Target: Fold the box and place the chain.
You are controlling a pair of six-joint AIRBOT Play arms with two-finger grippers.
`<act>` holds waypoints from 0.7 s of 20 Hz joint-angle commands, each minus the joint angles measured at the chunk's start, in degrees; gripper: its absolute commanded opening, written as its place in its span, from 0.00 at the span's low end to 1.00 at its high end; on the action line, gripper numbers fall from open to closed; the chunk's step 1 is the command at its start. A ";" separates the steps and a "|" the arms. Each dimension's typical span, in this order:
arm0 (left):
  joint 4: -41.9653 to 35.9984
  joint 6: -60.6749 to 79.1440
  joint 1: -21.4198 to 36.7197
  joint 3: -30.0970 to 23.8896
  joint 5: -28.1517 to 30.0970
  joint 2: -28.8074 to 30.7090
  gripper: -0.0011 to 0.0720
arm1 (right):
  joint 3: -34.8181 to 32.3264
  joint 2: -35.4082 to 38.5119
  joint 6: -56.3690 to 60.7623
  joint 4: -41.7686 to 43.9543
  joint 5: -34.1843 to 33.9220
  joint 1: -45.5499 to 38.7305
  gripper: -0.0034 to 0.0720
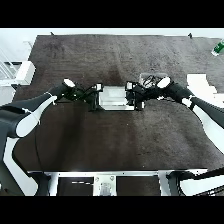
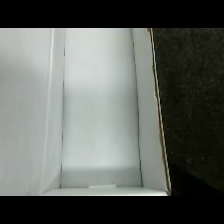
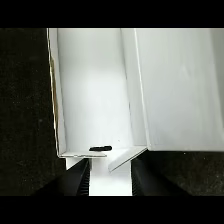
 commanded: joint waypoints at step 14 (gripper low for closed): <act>-0.09 -0.02 -0.04 0.04 0.15 0.00 0.66 | -0.04 -1.42 -0.13 2.95 -3.87 2.58 0.80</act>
